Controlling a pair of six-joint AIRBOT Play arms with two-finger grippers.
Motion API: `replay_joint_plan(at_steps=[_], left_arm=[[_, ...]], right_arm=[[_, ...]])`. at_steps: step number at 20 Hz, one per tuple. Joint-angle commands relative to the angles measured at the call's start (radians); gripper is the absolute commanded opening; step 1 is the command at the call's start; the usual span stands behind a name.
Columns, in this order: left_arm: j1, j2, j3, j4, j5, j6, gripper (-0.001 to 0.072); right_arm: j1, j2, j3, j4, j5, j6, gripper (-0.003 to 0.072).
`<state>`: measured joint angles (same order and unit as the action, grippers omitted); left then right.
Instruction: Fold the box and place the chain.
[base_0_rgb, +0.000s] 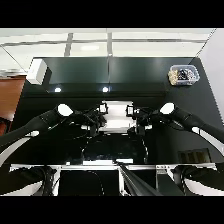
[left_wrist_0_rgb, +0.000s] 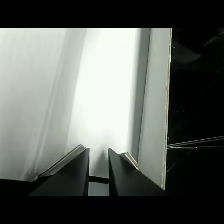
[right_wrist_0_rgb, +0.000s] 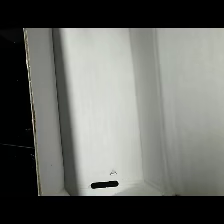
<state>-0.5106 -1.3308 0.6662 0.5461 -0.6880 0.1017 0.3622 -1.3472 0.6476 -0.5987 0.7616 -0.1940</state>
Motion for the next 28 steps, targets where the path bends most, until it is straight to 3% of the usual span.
replay_joint_plan(at_steps=[1, 6, 7, 8, 9, 10, 11, 13, 14, 15, 16, 22, 24, 26, 28], left_arm=[[0.000, -0.001, 0.001, -0.005, 0.001, 0.001, 0.0159], [-0.001, -0.001, 0.001, -0.005, 0.008, 0.001, 0.0160], [-0.001, -0.001, 0.001, -0.005, 0.011, 0.007, 0.0201], [-0.001, -0.001, 0.001, -0.005, 0.011, 0.034, 0.0424], [0.000, -0.001, 0.001, -0.004, 0.011, 0.038, 0.0516], [0.000, -0.001, 0.001, -0.004, 0.011, 0.038, 0.0375], [0.000, -0.001, 0.001, -0.005, 0.010, 0.037, 0.0327], [0.000, 0.000, 0.001, -0.005, 0.002, 0.028, 0.0399], [0.005, 0.005, 0.001, -0.002, 0.000, 0.019, 0.0353], [0.015, 0.020, 0.003, 0.018, -0.001, 0.008, 0.0056], [0.032, 0.047, 0.008, 0.066, -0.009, -0.048, 0.0026], [0.251, 0.305, 0.003, 0.480, -0.115, -0.666, 0.0025], [0.370, 0.323, -0.009, 0.546, -0.170, -1.025, 0.0026], [0.497, 0.290, -0.028, 0.518, -0.269, -1.247, 0.0027], [0.619, 0.224, -0.048, 0.364, -0.400, -1.283, 0.0027]], right_arm=[[0.001, 0.000, 0.000, 0.000, 0.000, -0.001, 0.0171], [0.001, 0.000, 0.000, 0.000, 0.000, -0.001, 0.0171], [0.001, 0.000, 0.000, 0.000, 0.000, -0.001, 0.0171], [0.001, 0.000, 0.000, 0.000, 0.000, -0.001, 0.0171], [0.001, 0.000, 0.000, 0.000, 0.000, -0.001, 0.0171], [0.001, 0.000, 0.000, -0.001, 0.000, -0.001, 0.0171], [0.001, 0.000, 0.000, 0.000, 0.000, -0.001, 0.0171], [0.001, 0.000, 0.000, -0.001, 0.000, -0.001, 0.0171], [0.001, 0.000, 0.000, -0.001, 0.000, -0.001, 0.0170], [0.001, 0.000, 0.000, 0.000, 0.000, -0.001, 0.0171], [0.001, 0.000, 0.000, 0.000, 0.000, -0.001, 0.0171], [0.001, 0.000, 0.000, 0.000, 0.001, -0.001, 0.0171], [0.001, 0.000, 0.000, 0.000, 0.000, -0.001, 0.0171], [0.001, 0.000, 0.000, -0.001, 0.000, -0.001, 0.0171], [0.001, 0.000, 0.000, 0.000, 0.000, -0.001, 0.0171]])
